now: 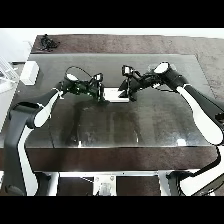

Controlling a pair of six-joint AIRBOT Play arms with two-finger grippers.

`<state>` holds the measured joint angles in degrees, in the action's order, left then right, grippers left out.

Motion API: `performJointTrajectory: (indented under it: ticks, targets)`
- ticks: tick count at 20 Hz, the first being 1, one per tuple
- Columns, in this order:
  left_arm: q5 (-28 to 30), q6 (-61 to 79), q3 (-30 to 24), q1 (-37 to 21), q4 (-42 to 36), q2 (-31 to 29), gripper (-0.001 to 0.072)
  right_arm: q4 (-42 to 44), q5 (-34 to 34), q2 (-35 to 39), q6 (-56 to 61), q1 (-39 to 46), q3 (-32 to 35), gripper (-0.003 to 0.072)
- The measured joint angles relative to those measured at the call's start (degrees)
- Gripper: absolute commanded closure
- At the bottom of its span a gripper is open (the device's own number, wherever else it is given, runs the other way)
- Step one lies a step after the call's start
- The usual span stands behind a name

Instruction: Fold the box and place the chain.

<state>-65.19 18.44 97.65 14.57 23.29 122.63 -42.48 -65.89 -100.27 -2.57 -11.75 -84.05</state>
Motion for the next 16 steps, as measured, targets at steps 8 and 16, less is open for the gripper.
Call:
performJointTrajectory:
  ticks: [8,16]
  targets:
    - [0.0,0.0,0.0,0.0,0.0,0.0,0.0381,0.2,2.0,1.9,0.1,0.4,3.4,0.0402]
    - [0.0,0.0,0.0,0.0,0.0,0.0,0.0381,4.0,9.4,4.9,-2.4,0.4,9.4,0.0136]
